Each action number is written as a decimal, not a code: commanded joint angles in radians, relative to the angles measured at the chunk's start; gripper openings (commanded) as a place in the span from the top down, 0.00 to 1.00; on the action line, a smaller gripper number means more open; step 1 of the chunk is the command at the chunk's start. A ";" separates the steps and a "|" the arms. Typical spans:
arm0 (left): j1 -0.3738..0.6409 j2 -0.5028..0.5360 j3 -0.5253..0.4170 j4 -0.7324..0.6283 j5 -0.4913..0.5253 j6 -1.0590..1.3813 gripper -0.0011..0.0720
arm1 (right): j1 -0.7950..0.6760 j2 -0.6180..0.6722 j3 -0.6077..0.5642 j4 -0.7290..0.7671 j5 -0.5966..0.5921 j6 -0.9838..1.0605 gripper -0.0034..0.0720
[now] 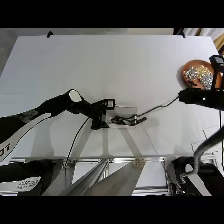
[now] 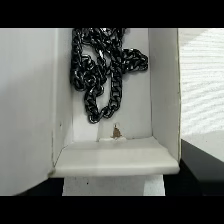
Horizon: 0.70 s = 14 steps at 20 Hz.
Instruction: Fold the box and place the chain.
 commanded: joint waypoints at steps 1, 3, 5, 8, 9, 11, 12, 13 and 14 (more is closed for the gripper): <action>0.000 0.000 0.000 0.000 0.000 0.000 0.56 | 0.134 0.134 0.000 0.095 0.124 -0.027 0.93; 0.000 0.000 0.000 0.000 0.000 0.000 0.56 | 0.201 0.170 0.000 0.145 0.129 -0.025 0.93; 0.000 0.000 0.000 0.000 0.000 0.000 0.56 | 0.269 0.178 0.000 0.211 0.111 -0.026 0.93; 0.000 0.000 0.000 0.000 0.000 0.000 0.56 | 0.396 0.174 0.000 0.272 -0.010 -0.026 0.93; 0.000 0.000 0.000 0.000 0.000 0.000 0.56 | 0.444 0.172 0.000 0.277 -0.067 -0.026 0.93; 0.000 0.000 0.000 0.000 0.000 0.000 0.56 | 0.536 0.155 0.000 0.276 -0.171 -0.026 0.93; 0.000 0.000 0.000 0.000 0.000 0.000 0.56 | 0.584 0.135 0.000 0.275 -0.223 -0.026 0.93; 0.000 0.000 0.000 0.000 0.000 0.000 0.56 | 0.628 0.109 0.000 0.269 -0.274 -0.026 0.93; 0.000 0.000 0.000 0.000 0.000 0.000 0.56 | 0.663 0.079 0.000 0.262 -0.316 -0.026 0.93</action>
